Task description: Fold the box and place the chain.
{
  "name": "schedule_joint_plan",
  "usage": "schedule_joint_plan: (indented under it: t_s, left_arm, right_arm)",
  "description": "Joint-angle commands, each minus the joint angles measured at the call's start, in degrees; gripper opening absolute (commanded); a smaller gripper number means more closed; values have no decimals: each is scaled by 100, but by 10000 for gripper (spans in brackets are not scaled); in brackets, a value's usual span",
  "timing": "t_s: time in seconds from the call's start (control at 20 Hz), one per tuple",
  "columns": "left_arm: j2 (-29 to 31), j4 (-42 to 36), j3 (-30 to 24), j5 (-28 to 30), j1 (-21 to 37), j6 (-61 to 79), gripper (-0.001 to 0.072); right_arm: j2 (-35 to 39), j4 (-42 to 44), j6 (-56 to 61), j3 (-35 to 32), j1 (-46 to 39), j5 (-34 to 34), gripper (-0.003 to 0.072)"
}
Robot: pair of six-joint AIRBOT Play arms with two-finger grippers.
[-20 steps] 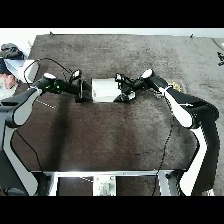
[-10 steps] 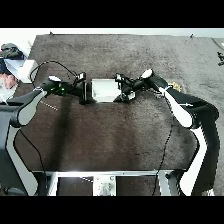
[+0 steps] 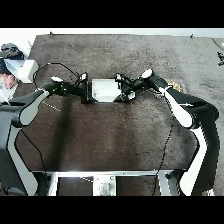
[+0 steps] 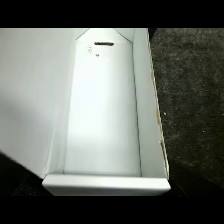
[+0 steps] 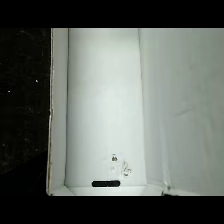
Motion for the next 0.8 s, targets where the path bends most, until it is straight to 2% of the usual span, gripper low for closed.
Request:
schedule_joint_plan:
  t_s: [0.0,0.75]
  left_arm:
    - [-2,96,-2,50,-17,33,719]
    - [-2,107,-2,144,-101,76,718]
  right_arm:
    - [2,0,-4,2,4,9,437]
    - [2,-2,-4,2,4,7,437]
